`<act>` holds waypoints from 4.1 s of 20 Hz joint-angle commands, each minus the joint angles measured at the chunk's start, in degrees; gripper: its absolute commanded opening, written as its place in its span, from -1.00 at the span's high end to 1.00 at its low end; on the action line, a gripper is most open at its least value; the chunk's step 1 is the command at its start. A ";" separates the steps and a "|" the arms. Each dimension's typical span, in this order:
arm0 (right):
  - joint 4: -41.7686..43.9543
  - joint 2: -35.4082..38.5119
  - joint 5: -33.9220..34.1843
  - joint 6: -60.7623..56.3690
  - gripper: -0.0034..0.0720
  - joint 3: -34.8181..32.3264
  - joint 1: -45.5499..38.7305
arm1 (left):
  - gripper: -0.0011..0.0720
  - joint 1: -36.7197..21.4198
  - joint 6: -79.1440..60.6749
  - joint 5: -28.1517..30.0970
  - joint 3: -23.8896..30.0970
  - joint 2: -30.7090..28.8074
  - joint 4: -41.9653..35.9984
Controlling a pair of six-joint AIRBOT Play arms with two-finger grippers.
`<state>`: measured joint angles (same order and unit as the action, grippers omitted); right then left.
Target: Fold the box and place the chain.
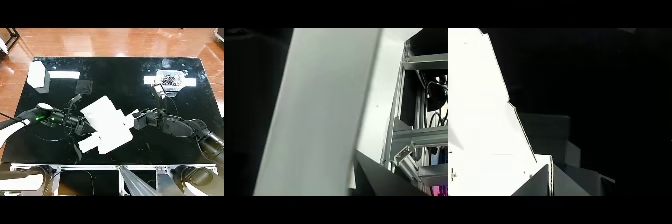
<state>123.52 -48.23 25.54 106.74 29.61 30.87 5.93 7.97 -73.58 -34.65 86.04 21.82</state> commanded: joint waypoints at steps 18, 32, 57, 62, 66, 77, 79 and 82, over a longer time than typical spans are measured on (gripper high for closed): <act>-25.88 13.62 31.36 2.49 -0.95 5.27 -23.50 | 0.93 13.29 10.84 16.11 -9.46 -16.24 28.46; -2.86 13.18 23.71 28.63 -0.95 -4.92 -9.31 | 0.92 19.65 -0.87 18.10 -9.44 -11.30 32.63; -1.77 -4.61 10.29 53.59 -0.95 -6.95 7.48 | 0.92 19.41 -5.16 20.59 -9.33 -9.25 25.64; 0.94 -6.95 3.52 53.53 -0.95 -6.95 12.50 | 0.92 19.41 -5.14 20.46 -9.33 -9.09 25.62; 0.70 -7.30 -1.09 49.59 -0.95 -6.91 14.12 | 0.92 19.41 -5.14 20.55 -9.33 -9.09 25.59; -8.96 -6.58 0.94 37.88 -0.95 -0.46 11.02 | 0.92 19.41 -5.11 20.41 -9.35 -9.09 25.46; -9.11 -6.58 3.23 37.99 -0.95 1.05 11.02 | 0.92 19.41 -5.11 20.41 -9.35 -9.09 25.46; -9.14 -6.64 3.23 38.53 -0.95 1.11 9.38 | 0.92 19.43 -5.11 20.46 -9.35 -9.09 25.46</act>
<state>114.74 -54.89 27.49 145.38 29.91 41.43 25.32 2.92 -53.12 -44.01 76.93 47.27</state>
